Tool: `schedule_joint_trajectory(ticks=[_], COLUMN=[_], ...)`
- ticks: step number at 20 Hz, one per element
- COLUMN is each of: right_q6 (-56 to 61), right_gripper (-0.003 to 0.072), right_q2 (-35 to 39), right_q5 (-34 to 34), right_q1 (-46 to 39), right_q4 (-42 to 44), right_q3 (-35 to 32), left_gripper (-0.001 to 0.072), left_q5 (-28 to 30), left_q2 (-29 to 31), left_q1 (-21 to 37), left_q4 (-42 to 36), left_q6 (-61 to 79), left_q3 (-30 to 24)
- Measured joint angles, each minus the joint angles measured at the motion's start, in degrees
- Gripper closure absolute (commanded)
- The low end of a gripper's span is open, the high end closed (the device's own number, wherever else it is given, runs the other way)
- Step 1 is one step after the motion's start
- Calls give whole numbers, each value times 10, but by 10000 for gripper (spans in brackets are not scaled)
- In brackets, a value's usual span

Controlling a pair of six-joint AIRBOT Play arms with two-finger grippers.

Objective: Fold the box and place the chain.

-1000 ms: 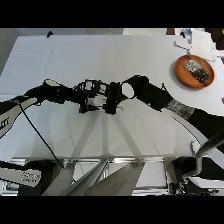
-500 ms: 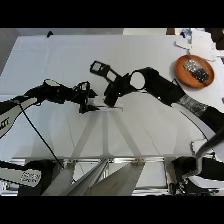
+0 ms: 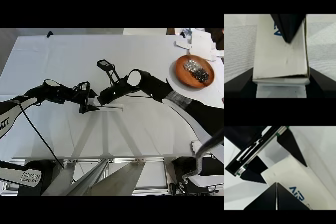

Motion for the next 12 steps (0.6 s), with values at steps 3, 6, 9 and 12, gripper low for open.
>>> schedule_joint_trajectory(ticks=[3,6,9,12], right_q6=[5,6,8,8], right_gripper=[674,674,674,673], right_q2=[-17,-24,-27,-28], right_q5=[-2,-1,2,12], right_q1=[5,8,9,9], right_q4=[19,23,25,18], right_q3=[0,0,0,0], left_gripper=[315,315,315,315], left_q5=[0,0,0,-1], left_q2=[0,0,0,0], left_q1=[0,0,0,0], left_q4=[2,2,2,1], left_q6=[0,0,0,0], left_q3=[0,0,0,0])
